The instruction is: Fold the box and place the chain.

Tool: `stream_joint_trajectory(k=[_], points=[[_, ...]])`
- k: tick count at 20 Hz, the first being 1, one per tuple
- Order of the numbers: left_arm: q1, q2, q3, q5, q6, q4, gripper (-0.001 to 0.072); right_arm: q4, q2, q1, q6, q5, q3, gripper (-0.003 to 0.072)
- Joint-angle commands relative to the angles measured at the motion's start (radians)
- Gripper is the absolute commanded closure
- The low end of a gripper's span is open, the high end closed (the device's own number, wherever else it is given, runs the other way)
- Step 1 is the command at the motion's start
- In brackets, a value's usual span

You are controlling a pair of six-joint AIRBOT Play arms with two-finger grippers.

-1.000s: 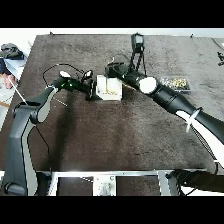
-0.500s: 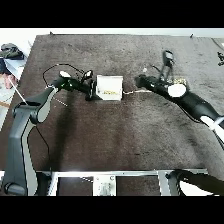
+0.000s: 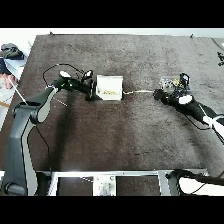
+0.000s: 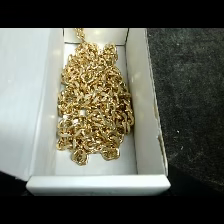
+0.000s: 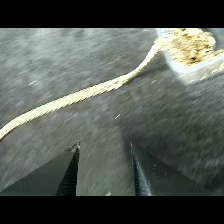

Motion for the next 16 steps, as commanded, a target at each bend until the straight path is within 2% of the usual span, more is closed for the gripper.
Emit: stream_joint_trajectory(k=[1, 6, 8, 10, 13, 16], points=[[0.000, 0.000, 0.000, 0.000, 0.000, 0.000, 0.0431, 0.011, -0.112, -0.012, 0.004, -0.024, 0.081, 0.0313], [0.000, 0.000, 0.000, 0.000, 0.000, 0.000, 0.0431, 0.034, -0.241, -0.011, 0.037, 0.002, 0.222, 0.0317], [0.000, 0.000, 0.000, 0.000, 0.000, 0.000, 0.0431, 0.034, -0.266, -0.004, 0.038, 0.018, 0.263, 0.0569], [0.000, 0.000, 0.000, 0.000, 0.000, 0.000, 0.0431, 0.072, -0.255, -0.002, 0.037, 0.038, 0.268, 0.0700], [0.000, 0.000, 0.000, 0.000, 0.000, 0.000, 0.0431, 0.063, -0.156, 0.027, -0.005, 0.122, 0.268, 0.0701], [0.000, 0.000, 0.000, 0.000, 0.001, 0.000, 0.0431, 0.064, 0.025, 0.105, -0.068, 0.127, 0.271, 0.0701]])
